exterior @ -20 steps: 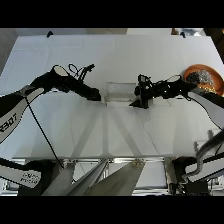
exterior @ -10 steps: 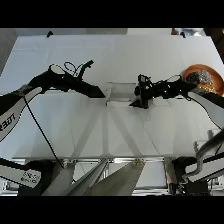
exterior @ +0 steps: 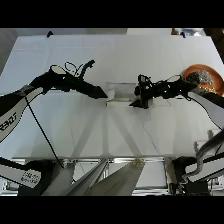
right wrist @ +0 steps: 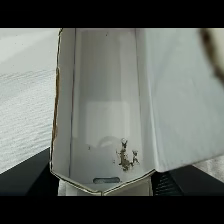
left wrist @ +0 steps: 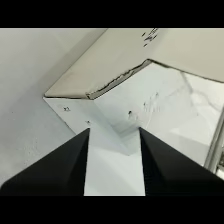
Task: Fold the box and place the chain.
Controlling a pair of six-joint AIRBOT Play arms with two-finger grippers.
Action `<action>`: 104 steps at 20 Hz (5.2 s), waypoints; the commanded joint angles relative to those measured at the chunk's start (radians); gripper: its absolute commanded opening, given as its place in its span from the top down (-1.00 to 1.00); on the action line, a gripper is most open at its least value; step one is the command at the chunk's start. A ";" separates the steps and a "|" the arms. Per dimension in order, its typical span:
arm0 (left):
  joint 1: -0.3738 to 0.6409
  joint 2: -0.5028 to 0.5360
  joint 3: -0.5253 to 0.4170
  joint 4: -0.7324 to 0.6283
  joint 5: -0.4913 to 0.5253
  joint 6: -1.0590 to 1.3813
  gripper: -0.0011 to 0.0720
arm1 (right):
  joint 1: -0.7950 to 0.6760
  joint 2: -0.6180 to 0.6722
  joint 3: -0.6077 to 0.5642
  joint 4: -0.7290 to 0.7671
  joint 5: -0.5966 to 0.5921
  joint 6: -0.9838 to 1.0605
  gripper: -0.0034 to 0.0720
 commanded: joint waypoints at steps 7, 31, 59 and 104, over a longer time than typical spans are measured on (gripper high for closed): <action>-0.050 -0.001 0.000 0.056 0.091 0.018 -0.17 | 0.000 0.000 0.001 0.000 0.000 0.000 -0.52; -0.137 0.025 0.064 0.347 0.198 -0.382 0.06 | 0.000 0.000 0.001 0.000 0.000 0.000 -0.52; -0.407 -0.006 0.224 0.902 0.135 -1.308 0.22 | 0.000 0.000 0.001 0.000 0.000 0.000 -0.52; 0.070 0.292 -0.073 0.245 0.124 0.315 -0.55 | 0.000 0.000 0.001 0.000 0.000 0.000 -0.52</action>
